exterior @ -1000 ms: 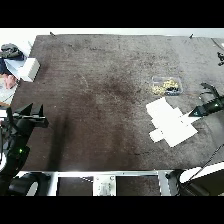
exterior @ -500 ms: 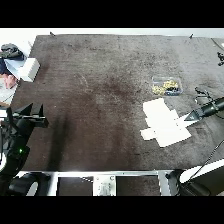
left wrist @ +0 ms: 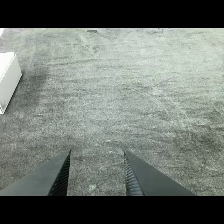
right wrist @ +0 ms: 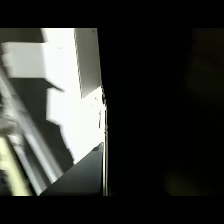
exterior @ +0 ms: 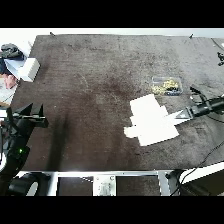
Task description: Fold the box and place the chain.
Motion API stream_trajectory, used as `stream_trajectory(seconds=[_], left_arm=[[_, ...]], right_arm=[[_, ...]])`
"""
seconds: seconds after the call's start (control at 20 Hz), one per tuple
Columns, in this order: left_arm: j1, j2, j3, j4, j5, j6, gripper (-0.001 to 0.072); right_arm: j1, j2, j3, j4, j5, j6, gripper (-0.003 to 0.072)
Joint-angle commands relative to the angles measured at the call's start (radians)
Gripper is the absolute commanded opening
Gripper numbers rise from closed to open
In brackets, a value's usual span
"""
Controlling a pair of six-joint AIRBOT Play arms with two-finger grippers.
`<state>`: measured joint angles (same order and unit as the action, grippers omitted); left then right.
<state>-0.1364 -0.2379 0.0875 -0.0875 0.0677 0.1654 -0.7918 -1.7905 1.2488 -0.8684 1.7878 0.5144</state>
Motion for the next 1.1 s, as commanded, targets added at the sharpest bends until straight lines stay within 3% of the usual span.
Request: stream_trajectory(seconds=[0.0,0.2,0.35,0.6,0.8,1.05], left_arm=[[0.001,0.001,0.0,0.0,0.0,0.0,0.0356],[0.001,0.001,0.0,0.0,0.0,0.0,0.0356],[0.001,0.001,0.001,0.0,-0.001,0.0,0.0356],[0.001,0.001,0.001,0.0,-0.014,0.0,0.0356],[0.001,0.001,0.001,0.0,-0.047,-0.007,0.0357],[0.001,0.001,0.001,0.0,-0.076,-0.007,0.0356]], right_arm=[[0.106,0.093,-0.188,0.213,-0.114,0.005,-0.0011],[0.348,0.212,-0.372,0.554,-0.438,-0.025,-0.0011],[0.559,0.239,-0.381,0.735,-0.657,-0.021,-0.0011],[0.804,0.238,-0.344,0.699,-1.052,-0.021,-0.0011],[0.824,0.238,-0.344,0.679,-1.141,-0.024,-0.0011],[0.824,0.238,-0.343,0.609,-1.157,-0.025,-0.0011]])
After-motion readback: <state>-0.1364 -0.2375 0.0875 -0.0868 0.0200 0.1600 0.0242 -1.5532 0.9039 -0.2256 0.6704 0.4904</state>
